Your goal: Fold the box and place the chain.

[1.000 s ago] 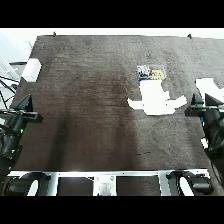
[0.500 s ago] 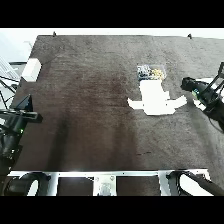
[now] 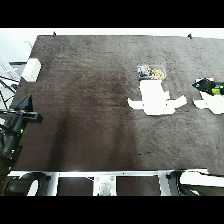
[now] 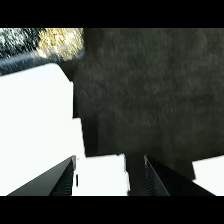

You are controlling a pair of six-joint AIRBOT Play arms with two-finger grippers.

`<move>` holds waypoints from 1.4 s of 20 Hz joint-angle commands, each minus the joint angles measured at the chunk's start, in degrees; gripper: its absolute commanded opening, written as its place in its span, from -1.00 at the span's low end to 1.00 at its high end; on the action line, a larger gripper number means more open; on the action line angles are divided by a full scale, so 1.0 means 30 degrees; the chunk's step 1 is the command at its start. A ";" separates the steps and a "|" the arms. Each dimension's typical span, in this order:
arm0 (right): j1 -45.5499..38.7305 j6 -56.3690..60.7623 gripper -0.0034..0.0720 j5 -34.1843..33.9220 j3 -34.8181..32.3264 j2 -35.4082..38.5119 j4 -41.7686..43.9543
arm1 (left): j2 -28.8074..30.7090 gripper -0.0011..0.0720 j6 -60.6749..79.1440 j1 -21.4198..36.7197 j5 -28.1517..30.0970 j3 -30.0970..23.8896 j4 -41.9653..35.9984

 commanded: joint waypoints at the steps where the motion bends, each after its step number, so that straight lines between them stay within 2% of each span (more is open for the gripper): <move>1: -0.0306 0.1698 0.45 0.5894 0.4379 -0.3228 -0.2339 | 0.0007 -0.91 0.0007 -0.0007 0.0007 0.0022 0.0007; 4: 0.0503 0.1617 0.45 0.7708 0.6142 -0.5581 -0.2375 | 0.0007 -0.91 0.0007 -0.0007 0.0007 0.0022 0.0007; 13: 0.1384 0.1333 0.45 0.7665 0.6200 -0.8437 -0.2302 | 0.0007 -0.91 0.0007 -0.0007 0.0000 0.0022 0.0007; 17: 0.1399 0.0036 0.41 0.9522 0.6142 -0.9282 -0.0066 | 0.0007 -0.91 0.0007 -0.0007 0.0000 0.0022 0.0007; 19: 0.1406 -0.0131 0.41 0.9930 0.6018 -0.9377 -0.0124 | 0.0007 -0.91 0.0007 -0.0007 0.0007 0.0022 0.0007; 21: 0.1392 -0.0270 0.15 0.9916 0.6003 -0.9471 -0.0131 | 0.0007 -0.91 0.0007 -0.0007 0.0007 0.0022 0.0007; 22: 0.1392 -0.0590 0.14 0.9872 0.5974 -0.9566 -0.0073 | 0.0007 -0.91 0.0007 -0.0007 0.0007 0.0022 0.0007; 23: 0.1399 -0.0634 -0.07 0.9850 0.5967 -0.9661 0.0022 | 0.0007 -0.91 0.0007 -0.0007 0.0007 0.0022 0.0007; 25: 0.1406 -0.1486 -0.88 0.9850 0.5967 -0.9683 0.0495 | 0.0007 -0.91 0.0007 -0.0007 0.0007 0.0022 0.0007; 28: 0.1413 -0.1698 -0.89 1.1213 0.5654 -0.9500 0.1566 | 0.0007 -0.91 0.0007 -0.0007 0.0007 0.0022 0.0007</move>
